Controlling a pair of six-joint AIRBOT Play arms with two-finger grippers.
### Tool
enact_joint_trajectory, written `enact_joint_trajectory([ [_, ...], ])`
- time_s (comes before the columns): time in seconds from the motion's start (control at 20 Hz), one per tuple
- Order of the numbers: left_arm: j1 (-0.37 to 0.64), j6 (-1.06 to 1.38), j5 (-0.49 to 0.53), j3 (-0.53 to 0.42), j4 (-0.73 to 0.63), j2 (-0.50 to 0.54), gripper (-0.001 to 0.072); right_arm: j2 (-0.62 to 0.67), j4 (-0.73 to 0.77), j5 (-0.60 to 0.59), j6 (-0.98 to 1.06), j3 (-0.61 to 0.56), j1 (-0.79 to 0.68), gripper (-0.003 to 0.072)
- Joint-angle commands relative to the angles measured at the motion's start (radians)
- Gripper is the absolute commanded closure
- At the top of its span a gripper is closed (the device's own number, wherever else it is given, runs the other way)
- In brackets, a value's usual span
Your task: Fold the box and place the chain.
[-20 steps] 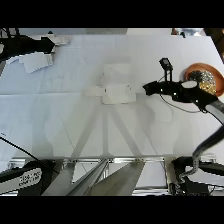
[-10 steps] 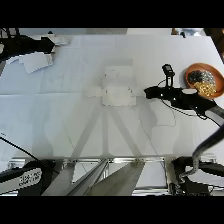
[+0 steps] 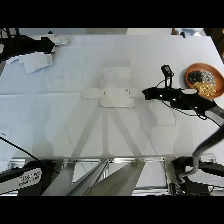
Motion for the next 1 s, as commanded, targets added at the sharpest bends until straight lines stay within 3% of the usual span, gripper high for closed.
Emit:
enact_joint_trajectory([
  [0.0,0.000,0.000,0.000,0.001,0.000,0.001,0.0014,0.001,0.001,0.004,0.000,0.000,0.000,0.0672],
  [0.75,-0.002,0.000,-0.033,0.001,-0.001,0.000,0.0016,0.001,0.001,0.004,0.000,0.000,0.000,0.0672],
  [0.8,-0.002,0.001,-0.034,0.001,-0.014,0.000,0.0045,0.001,0.001,0.004,0.000,0.000,0.000,0.0672],
  [0.85,-0.002,0.002,-0.037,0.001,-0.041,-0.003,0.0186,0.001,0.001,0.004,0.000,0.000,0.000,0.0672],
  [0.9,-0.002,0.017,-0.052,0.001,-0.064,-0.006,0.0218,0.001,0.001,0.004,0.000,0.000,0.000,0.0672],
  [0.95,-0.003,0.057,-0.069,0.002,-0.090,-0.011,0.0170,0.001,0.001,0.004,0.000,0.000,0.000,0.0672],
])
